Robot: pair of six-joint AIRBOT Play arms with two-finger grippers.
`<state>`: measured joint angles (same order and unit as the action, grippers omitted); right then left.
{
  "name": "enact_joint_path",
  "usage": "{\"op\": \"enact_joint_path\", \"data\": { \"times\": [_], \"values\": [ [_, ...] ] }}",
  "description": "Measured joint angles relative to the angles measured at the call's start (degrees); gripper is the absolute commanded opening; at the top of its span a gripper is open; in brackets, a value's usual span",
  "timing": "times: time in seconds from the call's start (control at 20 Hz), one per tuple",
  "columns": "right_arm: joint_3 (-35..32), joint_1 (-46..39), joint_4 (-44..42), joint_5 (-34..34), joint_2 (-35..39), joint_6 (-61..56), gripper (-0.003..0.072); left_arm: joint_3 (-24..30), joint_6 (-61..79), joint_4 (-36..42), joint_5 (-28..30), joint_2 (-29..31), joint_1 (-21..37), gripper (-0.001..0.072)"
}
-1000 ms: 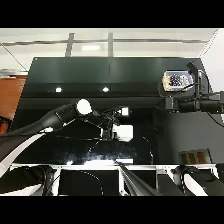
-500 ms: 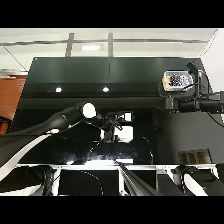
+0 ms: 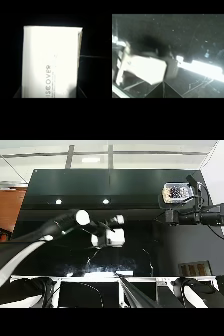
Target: Fold the box and place the chain.
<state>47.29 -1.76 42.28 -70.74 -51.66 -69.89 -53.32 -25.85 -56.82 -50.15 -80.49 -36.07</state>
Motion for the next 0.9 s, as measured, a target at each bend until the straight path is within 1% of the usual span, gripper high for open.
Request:
{"op": "enact_joint_path", "data": {
  "times": [0.05,0.2,0.25,0.35,0.45,0.6,0.7,0.85,0.9],
  "values": [
    [0.00,0.00,-0.02,-0.22,0.00,0.00,0.0014,0.00,-1.44,-1.95,-0.48,0.92,3.48,0.0404],
    [0.00,0.00,-0.11,-0.52,0.00,0.02,0.0014,-1.05,-4.61,-6.38,-0.79,2.25,17.05,0.0404],
    [0.00,0.00,-0.11,-0.59,0.00,0.00,0.0013,-2.08,-5.46,-7.26,-0.46,1.97,21.84,0.0404],
    [0.00,0.02,-0.28,-0.81,0.00,0.00,0.0014,-6.12,-7.63,-8.35,1.29,-0.33,31.28,0.0404],
    [0.00,0.07,-0.46,-0.85,0.00,0.00,0.0014,-13.18,-10.71,-9.05,1.66,-5.11,39.54,0.0404],
    [0.00,0.07,-0.96,-0.87,0.00,-0.42,0.0014,-25.79,-14.67,-9.55,1.73,-14.01,47.91,0.0404],
    [0.00,0.07,-1.22,-0.74,0.00,-2.01,0.0014,-34.69,-16.37,-9.75,1.99,-20.37,51.25,0.0403],
    [0.00,0.07,-1.38,-0.39,0.00,-3.69,0.0014,-46.47,-20.33,-10.01,2.14,-29.44,53.99,0.0404],
    [0.00,0.07,-1.40,0.07,0.00,-3.93,0.0014,-49.75,-21.62,-10.10,2.12,-32.02,54.49,0.0429]
  ]
}}
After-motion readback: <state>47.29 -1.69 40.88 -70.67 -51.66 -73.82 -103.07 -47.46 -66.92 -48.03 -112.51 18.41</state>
